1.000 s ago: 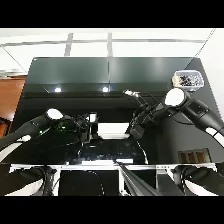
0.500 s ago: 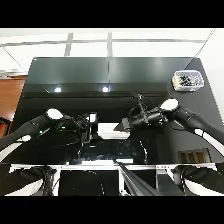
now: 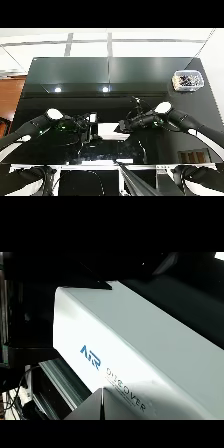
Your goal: Fold the box and place the chain.
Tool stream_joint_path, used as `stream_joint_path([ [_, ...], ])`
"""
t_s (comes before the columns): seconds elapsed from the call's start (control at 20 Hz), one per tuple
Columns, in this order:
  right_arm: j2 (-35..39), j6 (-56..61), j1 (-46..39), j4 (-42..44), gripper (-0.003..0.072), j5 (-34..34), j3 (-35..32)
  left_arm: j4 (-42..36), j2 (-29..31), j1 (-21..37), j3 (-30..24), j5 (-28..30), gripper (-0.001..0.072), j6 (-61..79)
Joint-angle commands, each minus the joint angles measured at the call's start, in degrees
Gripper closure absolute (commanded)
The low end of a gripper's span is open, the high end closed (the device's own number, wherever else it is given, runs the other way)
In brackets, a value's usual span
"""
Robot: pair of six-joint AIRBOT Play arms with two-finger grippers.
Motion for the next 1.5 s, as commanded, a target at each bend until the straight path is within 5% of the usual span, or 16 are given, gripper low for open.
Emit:
stream_joint_path([
  [0.0, -0.33, 1.18, 1.70, -2.14, 0.0671, -3.96, -0.04, -0.02, 0.00, 0.00, 0.00, 0.00, 0.0249, -0.04],
  [0.25, -0.37, -1.64, 1.31, -2.14, 0.0671, -2.54, 0.17, -0.04, 0.00, 0.00, 0.00, 0.00, 0.0249, -0.02],
  [0.5, 4.57, -5.29, -6.47, -3.61, 0.0671, 10.43, 4.22, -0.63, 0.39, 0.02, 0.00, -0.28, 0.0249, -0.07],
  [0.55, 7.02, -5.20, -9.31, -6.10, 0.0670, 12.50, 4.92, -0.39, 1.20, 0.02, 0.00, -0.17, 0.0233, -0.04],
  [0.65, 12.59, -3.37, -15.76, -10.95, 0.0671, 15.78, 5.11, 0.70, 3.93, 0.15, 0.02, 0.22, -0.0005, -0.59],
  [0.85, 22.91, 0.02, -27.89, -20.63, 0.0671, 22.14, 5.09, 11.34, 13.07, 0.52, 0.81, -3.45, -0.0005, -13.55],
  [1.0, 25.57, 0.76, -32.04, -21.84, 0.0671, 22.05, 5.07, 8.26, 17.51, -0.70, 2.62, -4.48, 0.0001, -17.75],
  [1.45, 25.57, 0.74, -31.89, -21.27, 0.0671, 18.45, 5.05, 5.33, 1.20, -10.64, 12.28, 1.49, 0.0002, -26.80],
])
